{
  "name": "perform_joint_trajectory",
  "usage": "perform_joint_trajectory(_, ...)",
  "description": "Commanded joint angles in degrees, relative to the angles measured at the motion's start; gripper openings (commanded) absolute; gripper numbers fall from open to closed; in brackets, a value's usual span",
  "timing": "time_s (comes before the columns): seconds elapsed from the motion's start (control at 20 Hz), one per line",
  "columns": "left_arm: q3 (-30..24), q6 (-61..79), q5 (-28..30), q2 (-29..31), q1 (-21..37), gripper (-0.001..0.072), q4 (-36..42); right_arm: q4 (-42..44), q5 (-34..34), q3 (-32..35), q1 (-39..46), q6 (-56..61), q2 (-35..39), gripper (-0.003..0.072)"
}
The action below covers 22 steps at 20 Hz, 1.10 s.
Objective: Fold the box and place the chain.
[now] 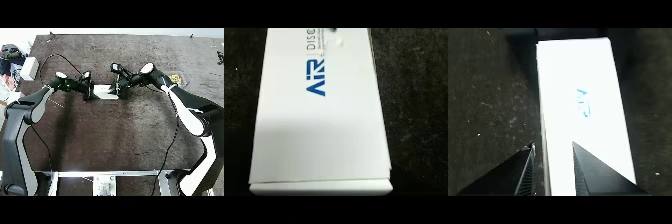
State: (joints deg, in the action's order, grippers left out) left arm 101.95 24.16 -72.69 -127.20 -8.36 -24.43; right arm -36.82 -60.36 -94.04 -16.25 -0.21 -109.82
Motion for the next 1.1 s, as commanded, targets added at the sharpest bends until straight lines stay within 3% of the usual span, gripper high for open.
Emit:
perform_joint_trajectory(0.0,0.0,-0.09,0.26,0.0,-0.04,0.0233,0.11,4.11,1.25,-0.13,-0.09,-0.15,2.01,0.0283)
perform_joint_trajectory(0.05,0.0,-0.11,0.26,0.0,-0.04,0.0233,0.11,4.33,1.2,-0.11,-0.09,-0.07,1.99,0.0281)
perform_joint_trajectory(0.15,0.0,-0.11,0.26,0.0,-0.04,0.0233,0.11,4.55,1.18,-0.02,-0.09,0.52,1.7,0.005)
perform_joint_trajectory(0.2,0.0,-0.09,0.26,0.0,-0.04,0.0233,0.11,4.59,1.2,0.07,-0.09,1.31,1.55,0.0031)
perform_joint_trajectory(0.6,0.0,-0.09,0.26,0.0,-0.04,0.0233,0.11,4.42,0.13,0.09,0.37,9.51,-4.79,0.0013)
perform_joint_trajectory(1.05,0.0,-0.11,0.26,0.0,-0.04,0.0233,0.11,-0.44,0.15,0.13,0.83,13.18,-4.94,0.0013)
